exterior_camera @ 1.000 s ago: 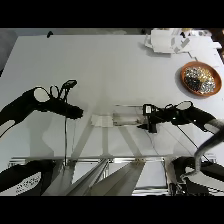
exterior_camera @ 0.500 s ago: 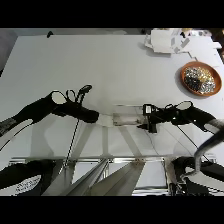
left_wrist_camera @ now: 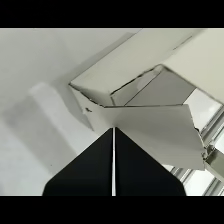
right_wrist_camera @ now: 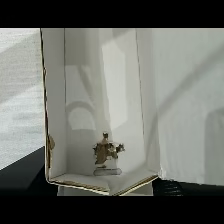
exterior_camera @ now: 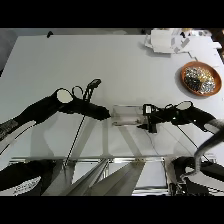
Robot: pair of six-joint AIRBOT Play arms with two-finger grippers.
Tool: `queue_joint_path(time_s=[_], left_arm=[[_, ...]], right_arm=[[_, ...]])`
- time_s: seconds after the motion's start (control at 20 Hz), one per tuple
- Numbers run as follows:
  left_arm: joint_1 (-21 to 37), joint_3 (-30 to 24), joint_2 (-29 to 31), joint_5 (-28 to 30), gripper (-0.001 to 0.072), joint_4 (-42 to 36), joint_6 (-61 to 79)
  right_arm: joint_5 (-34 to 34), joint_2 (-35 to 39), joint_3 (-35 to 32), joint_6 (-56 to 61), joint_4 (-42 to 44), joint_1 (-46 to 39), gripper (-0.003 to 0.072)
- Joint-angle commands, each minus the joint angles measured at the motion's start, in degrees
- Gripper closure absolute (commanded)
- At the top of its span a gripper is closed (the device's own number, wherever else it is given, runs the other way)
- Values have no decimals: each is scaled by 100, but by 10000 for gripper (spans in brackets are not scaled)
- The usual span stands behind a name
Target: Fold the box and place the chain.
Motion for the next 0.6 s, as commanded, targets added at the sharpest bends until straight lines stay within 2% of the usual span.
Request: queue_joint_path(time_s=[0.0, 0.05, 0.1, 0.45, 0.5, 0.55], left_arm=[[-120, 66, 7, 26, 583, -37, -7], [-151, 66, 7, 24, 475, -55, -9], [-173, 66, 7, 24, 433, -57, -9], [-468, 66, -7, 125, 431, 39, -79], [-533, 66, -13, 245, 414, 177, -348], [-577, 66, -17, 363, 324, 372, -767]], right_arm=[[2, 4, 2, 2, 2, 0, 276], [2, 4, 2, 2, 4, 0, 276], [2, 4, 2, 2, 2, 0, 276], [2, 4, 2, 2, 2, 0, 276], [2, 2, 2, 2, 2, 0, 276], [2, 4, 2, 2, 2, 0, 276]])
